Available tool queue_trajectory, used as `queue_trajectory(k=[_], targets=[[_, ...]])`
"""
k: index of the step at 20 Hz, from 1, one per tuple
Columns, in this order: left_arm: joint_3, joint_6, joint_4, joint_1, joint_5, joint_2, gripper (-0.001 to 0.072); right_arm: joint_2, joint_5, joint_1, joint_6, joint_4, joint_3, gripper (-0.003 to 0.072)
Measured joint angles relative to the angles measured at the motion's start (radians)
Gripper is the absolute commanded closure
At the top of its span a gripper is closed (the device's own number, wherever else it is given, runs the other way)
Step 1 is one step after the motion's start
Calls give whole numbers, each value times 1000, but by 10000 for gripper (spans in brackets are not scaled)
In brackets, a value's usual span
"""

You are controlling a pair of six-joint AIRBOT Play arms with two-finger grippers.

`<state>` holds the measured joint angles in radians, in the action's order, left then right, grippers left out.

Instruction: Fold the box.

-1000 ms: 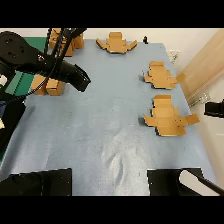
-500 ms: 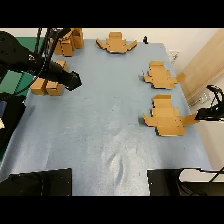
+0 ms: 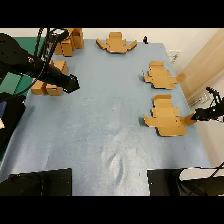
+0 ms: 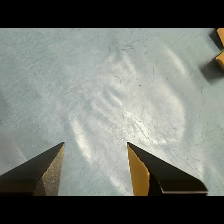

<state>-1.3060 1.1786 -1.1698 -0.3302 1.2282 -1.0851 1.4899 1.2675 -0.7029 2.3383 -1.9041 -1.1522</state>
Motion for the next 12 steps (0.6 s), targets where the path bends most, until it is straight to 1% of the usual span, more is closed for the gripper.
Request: queue_trajectory(k=[2,4,6,7,9,11,12], targets=[[2,11,1,0,5,0,123,-61,57,8,-34,-120,4,682],[5,27,7,1,21,0,123,-150,127,58,-65,-248,19,682],[13,28,17,7,25,0,123,-267,163,161,-101,-362,59,682],[22,20,27,13,22,0,122,-325,159,233,-124,-410,93,682],[47,-14,69,38,-6,1,122,-428,105,386,-171,-497,174,682],[90,-56,129,76,-55,0,109,-501,-12,540,-220,-544,270,682],[116,-80,163,96,-80,-4,16,-526,-84,608,-241,-562,321,682]])
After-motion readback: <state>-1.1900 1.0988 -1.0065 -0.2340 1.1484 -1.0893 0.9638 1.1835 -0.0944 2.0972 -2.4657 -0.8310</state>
